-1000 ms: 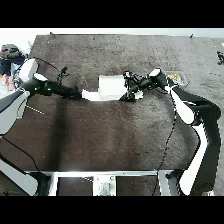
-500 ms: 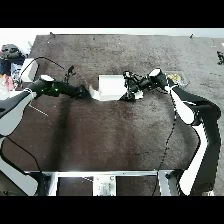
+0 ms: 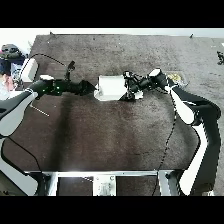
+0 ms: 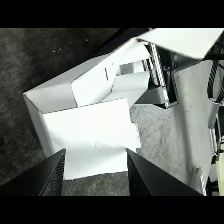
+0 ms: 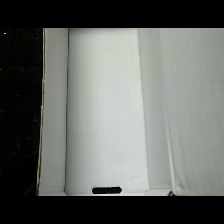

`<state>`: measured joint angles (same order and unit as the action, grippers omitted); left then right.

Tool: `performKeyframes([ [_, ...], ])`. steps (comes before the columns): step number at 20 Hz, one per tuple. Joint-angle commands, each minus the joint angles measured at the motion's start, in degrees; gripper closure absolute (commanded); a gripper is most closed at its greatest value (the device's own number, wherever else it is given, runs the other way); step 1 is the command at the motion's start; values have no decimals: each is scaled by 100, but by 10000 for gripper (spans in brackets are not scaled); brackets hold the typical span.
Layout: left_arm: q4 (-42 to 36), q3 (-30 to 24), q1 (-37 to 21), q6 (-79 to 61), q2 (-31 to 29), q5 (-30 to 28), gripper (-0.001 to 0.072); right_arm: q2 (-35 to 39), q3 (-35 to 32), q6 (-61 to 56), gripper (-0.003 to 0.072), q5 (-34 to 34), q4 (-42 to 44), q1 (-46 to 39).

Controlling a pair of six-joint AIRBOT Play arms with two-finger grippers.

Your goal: Fold the box and place the chain.

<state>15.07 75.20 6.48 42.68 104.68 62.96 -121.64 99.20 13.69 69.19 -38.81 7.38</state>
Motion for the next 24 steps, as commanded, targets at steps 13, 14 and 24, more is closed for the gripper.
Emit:
performKeyframes([
  [13,774,214,448,879,2,-680,295,-4,0,-2,340,2,0,4],
  [14,986,315,505,1139,2,-717,296,-4,0,-2,340,2,2,4],
  [24,3475,1228,1276,3980,2,-1152,296,-4,0,-2,340,2,2,4],
])
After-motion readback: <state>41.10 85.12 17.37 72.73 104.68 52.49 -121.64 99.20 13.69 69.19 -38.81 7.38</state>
